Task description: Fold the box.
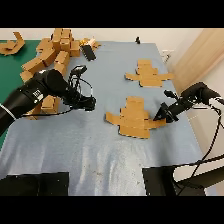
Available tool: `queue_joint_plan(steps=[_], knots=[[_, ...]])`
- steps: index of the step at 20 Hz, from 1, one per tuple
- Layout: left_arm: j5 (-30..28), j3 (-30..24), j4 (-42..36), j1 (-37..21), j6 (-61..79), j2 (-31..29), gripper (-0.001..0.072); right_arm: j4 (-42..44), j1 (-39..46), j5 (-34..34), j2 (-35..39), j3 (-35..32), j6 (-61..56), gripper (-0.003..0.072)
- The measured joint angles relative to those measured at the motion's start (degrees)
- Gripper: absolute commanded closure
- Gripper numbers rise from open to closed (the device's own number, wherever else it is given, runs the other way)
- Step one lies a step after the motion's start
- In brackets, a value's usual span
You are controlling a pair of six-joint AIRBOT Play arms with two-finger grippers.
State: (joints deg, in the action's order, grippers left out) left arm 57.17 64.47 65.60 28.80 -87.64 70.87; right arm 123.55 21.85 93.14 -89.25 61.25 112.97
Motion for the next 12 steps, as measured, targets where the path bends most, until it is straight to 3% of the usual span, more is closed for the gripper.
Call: queue_joint_plan(steps=[3, 4, 5, 7, 12], knots=[[0.57, 0.00, -0.02, -0.85, 0.09, 0.00, 0.0249, -0.15, -2.23, -2.95, 0.00, -0.31, 0.00, 0.0433], [0.68, 0.00, -0.04, -0.90, 0.15, 0.00, 0.0249, -0.15, -2.97, -3.30, 0.00, -0.39, 0.00, 0.0533], [0.74, 0.00, -0.09, -1.05, 0.20, 0.00, 0.0249, -0.15, -3.69, -3.50, 0.00, -0.44, -0.02, 0.0547], [0.87, 0.00, -0.02, -1.22, 0.20, 0.00, 0.0249, -0.11, -5.25, -3.76, 0.00, -0.50, 0.04, 0.0685], [1.99, 0.00, -1.81, -3.78, 1.29, 0.35, 0.0249, 5.60, -13.25, -7.30, 0.02, -2.16, 5.09, 0.0686]])
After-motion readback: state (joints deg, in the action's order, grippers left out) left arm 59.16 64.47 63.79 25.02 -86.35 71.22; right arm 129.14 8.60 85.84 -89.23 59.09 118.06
